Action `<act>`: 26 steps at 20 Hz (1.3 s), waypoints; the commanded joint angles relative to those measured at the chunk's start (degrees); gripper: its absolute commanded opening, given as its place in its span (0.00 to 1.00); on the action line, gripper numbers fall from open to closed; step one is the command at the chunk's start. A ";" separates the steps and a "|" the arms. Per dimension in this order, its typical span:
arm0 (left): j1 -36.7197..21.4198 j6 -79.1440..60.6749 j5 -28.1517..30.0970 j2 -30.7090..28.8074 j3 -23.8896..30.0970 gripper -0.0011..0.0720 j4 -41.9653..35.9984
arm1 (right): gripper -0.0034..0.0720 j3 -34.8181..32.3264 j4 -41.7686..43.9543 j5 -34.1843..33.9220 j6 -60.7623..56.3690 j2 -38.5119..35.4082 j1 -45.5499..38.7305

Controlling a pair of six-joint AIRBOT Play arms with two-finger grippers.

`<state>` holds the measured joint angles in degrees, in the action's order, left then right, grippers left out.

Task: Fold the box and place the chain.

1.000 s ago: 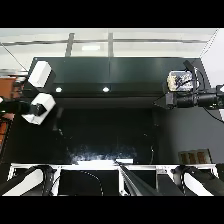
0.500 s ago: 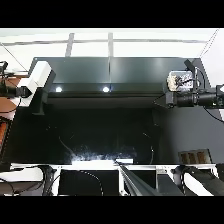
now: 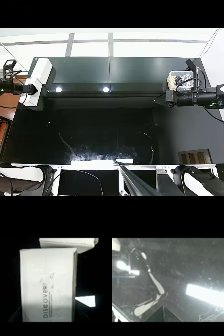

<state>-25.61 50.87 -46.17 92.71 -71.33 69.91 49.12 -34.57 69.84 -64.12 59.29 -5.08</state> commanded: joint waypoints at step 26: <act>36.13 30.58 9.27 -62.79 48.81 0.05 0.57 | 0.07 -24.13 -12.48 -22.91 3.30 -21.31 2.29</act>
<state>8.45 80.20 -40.16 32.29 -25.36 69.60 26.30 -46.81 47.07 -60.95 38.33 -2.90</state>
